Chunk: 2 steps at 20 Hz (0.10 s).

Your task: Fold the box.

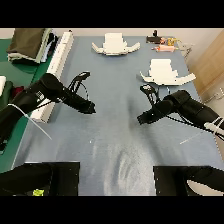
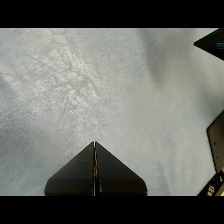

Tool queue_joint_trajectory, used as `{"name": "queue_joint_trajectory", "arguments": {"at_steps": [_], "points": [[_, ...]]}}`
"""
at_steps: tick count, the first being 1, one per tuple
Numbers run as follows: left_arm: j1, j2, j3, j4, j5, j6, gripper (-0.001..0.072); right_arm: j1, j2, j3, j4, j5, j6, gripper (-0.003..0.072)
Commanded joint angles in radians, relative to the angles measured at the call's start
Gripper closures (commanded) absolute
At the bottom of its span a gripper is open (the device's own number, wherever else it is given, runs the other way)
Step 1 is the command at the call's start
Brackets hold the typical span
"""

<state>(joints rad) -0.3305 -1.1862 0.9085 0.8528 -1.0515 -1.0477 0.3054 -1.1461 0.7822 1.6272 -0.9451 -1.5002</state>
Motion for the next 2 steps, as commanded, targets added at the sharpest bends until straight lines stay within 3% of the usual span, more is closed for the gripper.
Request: {"name": "queue_joint_trajectory", "arguments": {"at_steps": [1, 2], "points": [[-0.013, -0.023, 0.002, -0.011, 0.005, 0.000, 0.0694, 0.000, 0.000, 0.001, 0.000, 0.000, 0.000, 0.0683], [-0.013, -0.023, 0.001, -0.011, 0.005, 0.000, 0.0695, 0.000, 0.000, 0.001, 0.000, 0.000, 0.000, 0.0683]]}}
